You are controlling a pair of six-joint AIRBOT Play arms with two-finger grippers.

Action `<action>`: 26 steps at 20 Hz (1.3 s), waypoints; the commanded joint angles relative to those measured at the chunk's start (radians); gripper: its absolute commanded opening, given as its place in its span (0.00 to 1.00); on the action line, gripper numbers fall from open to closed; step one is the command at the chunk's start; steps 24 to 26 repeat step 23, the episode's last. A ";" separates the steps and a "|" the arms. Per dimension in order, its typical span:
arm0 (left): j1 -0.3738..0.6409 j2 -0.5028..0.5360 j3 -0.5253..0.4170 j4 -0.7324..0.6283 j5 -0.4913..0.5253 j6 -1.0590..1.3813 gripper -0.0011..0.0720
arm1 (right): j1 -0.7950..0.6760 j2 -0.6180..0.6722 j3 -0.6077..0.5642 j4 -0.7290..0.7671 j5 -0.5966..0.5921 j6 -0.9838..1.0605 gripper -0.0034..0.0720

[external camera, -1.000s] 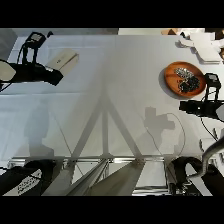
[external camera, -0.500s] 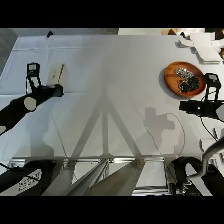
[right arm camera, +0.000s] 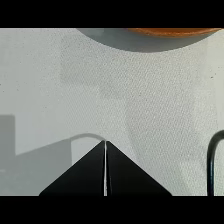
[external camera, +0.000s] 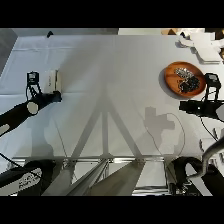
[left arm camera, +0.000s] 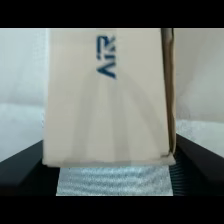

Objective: Fold the box and place the chain.

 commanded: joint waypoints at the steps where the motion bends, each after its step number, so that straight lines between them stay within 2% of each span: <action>1: 0.003 0.012 -0.002 0.005 -0.047 0.024 0.98 | -0.001 0.001 0.001 0.000 0.000 0.000 0.06; 4: 0.000 0.096 -0.002 0.005 -0.083 0.131 0.98 | -0.001 0.001 0.001 0.000 0.000 0.000 0.06; 6: 0.000 0.192 -0.002 0.005 -0.116 0.167 0.98 | -0.001 0.001 0.001 0.000 0.000 0.000 0.06; 14: 0.000 0.680 -0.002 0.004 -0.272 0.187 0.97 | -0.001 0.001 0.001 0.000 0.000 0.000 0.06; 17: 0.000 0.814 -0.002 0.004 -0.299 0.187 0.97 | -0.001 0.001 0.001 0.000 0.000 0.000 0.06; 22: 0.000 0.946 -0.002 -0.003 -0.316 0.183 0.97 | -0.001 0.001 0.001 0.000 0.000 0.000 0.06; 26: 0.000 0.960 -0.002 -0.003 -0.316 0.183 0.97 | -0.001 0.001 0.001 0.000 0.000 0.000 0.06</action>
